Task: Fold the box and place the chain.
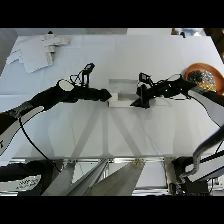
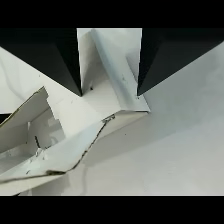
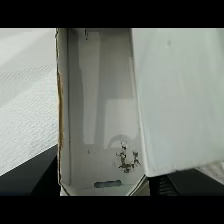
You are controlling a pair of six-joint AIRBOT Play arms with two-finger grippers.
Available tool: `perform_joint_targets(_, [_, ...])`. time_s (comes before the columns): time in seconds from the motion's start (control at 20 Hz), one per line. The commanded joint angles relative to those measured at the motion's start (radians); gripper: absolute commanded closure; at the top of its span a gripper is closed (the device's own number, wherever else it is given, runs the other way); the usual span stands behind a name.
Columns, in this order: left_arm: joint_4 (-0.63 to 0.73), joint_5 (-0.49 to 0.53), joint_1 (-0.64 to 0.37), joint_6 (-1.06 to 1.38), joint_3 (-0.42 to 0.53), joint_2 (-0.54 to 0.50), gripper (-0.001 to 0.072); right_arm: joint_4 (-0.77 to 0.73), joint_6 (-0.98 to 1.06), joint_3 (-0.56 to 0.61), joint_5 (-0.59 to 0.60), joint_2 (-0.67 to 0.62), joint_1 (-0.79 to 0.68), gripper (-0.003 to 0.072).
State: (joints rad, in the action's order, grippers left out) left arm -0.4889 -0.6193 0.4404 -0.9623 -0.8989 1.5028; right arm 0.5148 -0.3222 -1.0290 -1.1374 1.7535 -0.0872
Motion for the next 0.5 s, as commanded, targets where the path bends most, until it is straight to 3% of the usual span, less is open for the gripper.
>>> perform_joint_targets(0.0, [0.002,0.018,0.011,-0.034,-0.001,0.007,0.0314,0.0,0.0,0.0,0.0,0.0,0.001,0.0249])
perform_joint_targets(0.45, [-0.002,0.06,0.049,-0.098,-0.003,0.033,0.0314,0.0,0.0,0.0,0.0,0.0,0.001,0.0249])
